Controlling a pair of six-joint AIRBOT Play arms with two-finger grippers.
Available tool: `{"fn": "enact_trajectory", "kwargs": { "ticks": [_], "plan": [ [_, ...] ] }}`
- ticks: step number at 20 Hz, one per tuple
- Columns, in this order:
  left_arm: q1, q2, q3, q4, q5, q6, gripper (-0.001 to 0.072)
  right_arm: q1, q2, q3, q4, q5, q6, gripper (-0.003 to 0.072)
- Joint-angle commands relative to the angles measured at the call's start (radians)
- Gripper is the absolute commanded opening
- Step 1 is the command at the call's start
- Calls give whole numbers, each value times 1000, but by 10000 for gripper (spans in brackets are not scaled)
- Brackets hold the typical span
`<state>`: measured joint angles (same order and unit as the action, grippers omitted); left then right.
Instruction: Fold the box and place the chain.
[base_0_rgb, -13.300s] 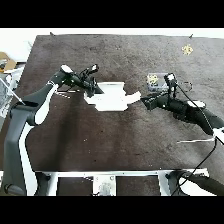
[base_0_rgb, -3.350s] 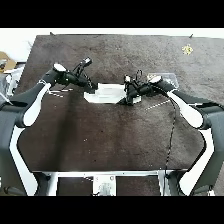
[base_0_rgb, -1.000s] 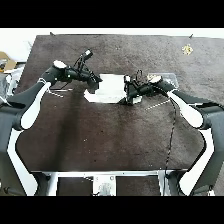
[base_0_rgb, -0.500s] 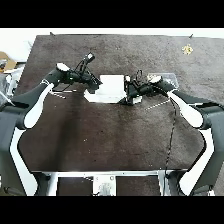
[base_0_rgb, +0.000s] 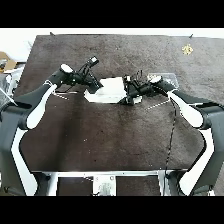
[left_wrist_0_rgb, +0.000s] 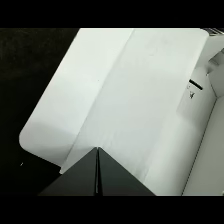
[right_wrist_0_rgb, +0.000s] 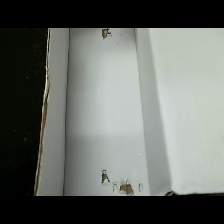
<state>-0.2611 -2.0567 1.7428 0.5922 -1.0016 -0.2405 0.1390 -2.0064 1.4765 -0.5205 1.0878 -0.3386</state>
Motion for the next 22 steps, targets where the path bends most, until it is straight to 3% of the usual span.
{"fn": "enact_trajectory", "kwargs": {
  "ticks": [1, 7, 10, 13, 14, 15, 16, 19, 22],
  "plan": [
    [-1, 16, 2, 3, 23, 2, 10, 1, 0, 0, 0, 0, -1, 426],
    [17, 82, 9, 7, 22, 4, 10, 1, 0, 0, 0, 0, -1, 426],
    [58, 134, 16, 7, -53, 6, 10, 1, 0, 0, 0, 0, -1, 426],
    [95, 169, 17, 18, -195, 35, 12, 1, 0, 0, 0, 0, -1, 426],
    [97, 169, 17, 53, -271, 95, 77, 1, 0, 0, 0, 0, -1, 426],
    [93, 169, 14, 118, -327, 159, 400, 1, 0, 0, 0, 0, -1, 426],
    [85, 168, 8, 174, -346, 181, 612, 1, 0, 0, 0, 0, -1, 426],
    [53, 168, -41, 235, -283, 265, 631, 1, 0, 0, 0, 0, -1, 426],
    [-3, 168, -103, 323, -150, 301, 631, 1, 0, 0, 0, 0, -1, 426]
  ]
}}
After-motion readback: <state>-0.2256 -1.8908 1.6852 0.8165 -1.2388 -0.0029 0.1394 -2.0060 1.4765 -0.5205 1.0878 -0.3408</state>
